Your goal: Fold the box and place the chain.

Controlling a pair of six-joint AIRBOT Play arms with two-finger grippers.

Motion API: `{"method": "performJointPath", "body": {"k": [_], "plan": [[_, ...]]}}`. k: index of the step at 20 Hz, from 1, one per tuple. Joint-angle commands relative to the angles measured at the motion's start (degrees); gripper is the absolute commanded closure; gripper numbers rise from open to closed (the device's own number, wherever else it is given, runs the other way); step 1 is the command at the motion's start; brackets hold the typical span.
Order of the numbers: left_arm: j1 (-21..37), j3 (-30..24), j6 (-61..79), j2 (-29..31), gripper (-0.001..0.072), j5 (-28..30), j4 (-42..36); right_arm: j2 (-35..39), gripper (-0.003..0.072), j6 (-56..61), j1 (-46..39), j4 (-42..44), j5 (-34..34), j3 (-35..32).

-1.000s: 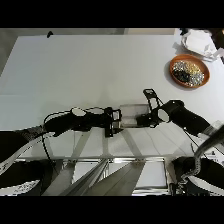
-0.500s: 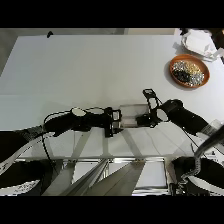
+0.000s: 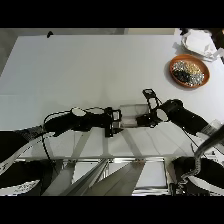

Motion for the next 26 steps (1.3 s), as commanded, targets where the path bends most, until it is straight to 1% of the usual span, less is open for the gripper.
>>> {"method": "performJointPath", "body": {"k": [1,2,4,6,8,11,13,15,17,20,21,23,24,25,26], "plan": [[-0.02,0.02,-0.15,-0.02,0.0435,-0.02,-0.07,2.03,0.0334,-1.55,-0.04,-0.04,2.25,-0.02],[-0.02,0.02,-0.15,-0.02,0.0435,-0.02,-0.09,3.52,0.0314,-2.56,-0.04,-0.02,3.04,0.0],[-0.02,0.02,-0.15,-0.02,0.0435,-0.02,-0.07,7.91,0.0313,-3.06,-0.04,-1.07,6.36,0.0],[-0.02,0.02,-0.15,-0.02,0.0435,-0.02,-0.07,13.0,0.0272,-3.02,-0.09,-4.42,8.39,0.0],[-0.02,0.02,-0.15,-0.02,0.0435,-0.04,-0.09,18.6,0.0272,-3.02,-0.09,-7.41,8.9,0.72],[-0.02,0.02,-0.15,-0.02,0.0435,-0.04,-0.09,23.65,0.0278,-3.02,-1.4,-14.43,8.57,5.16],[-0.02,0.02,-0.15,-0.02,0.0435,-0.02,-0.09,22.73,0.0284,-4.76,-7.98,-17.29,6.38,9.44],[-0.02,0.02,-0.15,-0.02,0.0435,-0.07,-0.09,19.17,0.0296,-9.81,-18.25,-17.11,0.66,12.68],[-0.02,0.02,-0.15,-0.02,0.0435,-0.02,-0.07,13.38,0.0296,-13.16,-29.07,-15.89,-2.78,16.96],[-0.02,0.02,-0.15,-0.02,0.0435,-0.04,-0.09,2.47,0.0298,-20.04,-41.88,-7.23,-7.5,23.37],[-0.02,0.02,-0.15,-0.02,0.0435,-0.04,-0.07,-1.18,0.03,-21.2,-44.37,-5.42,-9.11,25.16],[-0.02,0.02,-0.15,-0.02,0.0435,-0.04,-0.09,-9.27,0.0314,-21.57,-47.36,-5.07,-9.7,29.35],[-0.02,0.02,-0.15,-0.02,0.0435,-0.04,-0.09,-12.81,0.0372,-22.93,-47.91,-5.05,-9.64,31.08],[-0.02,0.02,-0.15,-0.02,0.0435,-0.07,-0.09,-15.98,0.0402,-23.98,-48.0,-5.05,-9.68,32.54],[-0.02,0.02,-0.15,-0.02,0.0435,-0.04,-0.09,-18.99,0.0403,-24.09,-48.0,-5.01,-9.92,34.1]]}}
